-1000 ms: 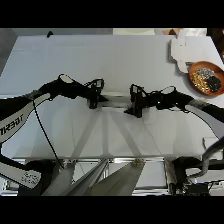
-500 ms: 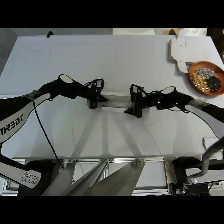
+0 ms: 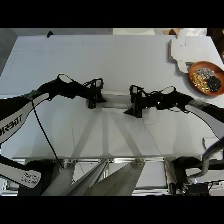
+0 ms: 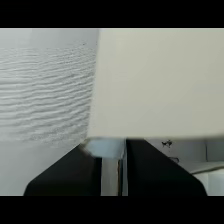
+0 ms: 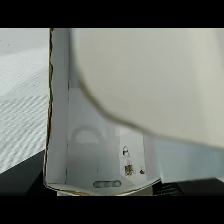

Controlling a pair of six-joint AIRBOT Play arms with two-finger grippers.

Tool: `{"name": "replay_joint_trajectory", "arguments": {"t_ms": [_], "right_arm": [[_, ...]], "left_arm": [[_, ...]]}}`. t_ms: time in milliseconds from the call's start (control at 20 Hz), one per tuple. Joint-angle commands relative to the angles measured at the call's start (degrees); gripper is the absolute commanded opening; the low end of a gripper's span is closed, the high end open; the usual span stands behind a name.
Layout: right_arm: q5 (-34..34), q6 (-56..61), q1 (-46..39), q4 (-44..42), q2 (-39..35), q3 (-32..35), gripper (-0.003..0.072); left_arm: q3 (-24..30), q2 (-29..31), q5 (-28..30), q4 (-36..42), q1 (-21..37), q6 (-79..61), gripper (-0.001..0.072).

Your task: Fold the box and place the chain.

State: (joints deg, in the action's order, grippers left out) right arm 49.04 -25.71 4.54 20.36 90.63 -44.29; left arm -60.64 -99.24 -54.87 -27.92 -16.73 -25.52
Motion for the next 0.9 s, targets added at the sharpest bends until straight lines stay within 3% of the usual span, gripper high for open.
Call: {"name": "replay_joint_trajectory", "arguments": {"t_ms": [0, 250, 500, 550, 700, 850], "right_arm": [[0.00, 0.00, 0.04, 0.02, -0.04, -0.07, 0.0457], [0.00, 0.00, 0.04, 0.02, -0.04, -0.07, 0.0457], [0.00, 0.00, 0.04, 0.04, -0.04, -0.07, 0.0457], [0.02, 0.00, 0.04, 0.02, -0.04, -0.07, 0.0457], [0.00, 0.00, 0.04, 0.04, -0.04, -0.07, 0.0457], [0.00, 0.00, 0.04, 0.02, -0.04, -0.07, 0.0457]], "left_arm": [[-0.07, 2.43, -0.39, 0.00, 1.55, 0.37, 0.0153], [-0.07, 8.66, -3.76, -2.51, 7.08, 8.50, 0.0152], [-0.04, 14.95, -10.62, -19.19, 9.81, 18.01, 0.0125], [-0.04, 16.00, -14.34, -19.43, 9.79, 20.13, 0.0000], [-0.02, 17.31, -24.96, -15.52, 8.04, 20.96, 0.0006], [-0.02, 17.03, -22.49, -13.55, 3.41, 21.07, 0.0009]]}}
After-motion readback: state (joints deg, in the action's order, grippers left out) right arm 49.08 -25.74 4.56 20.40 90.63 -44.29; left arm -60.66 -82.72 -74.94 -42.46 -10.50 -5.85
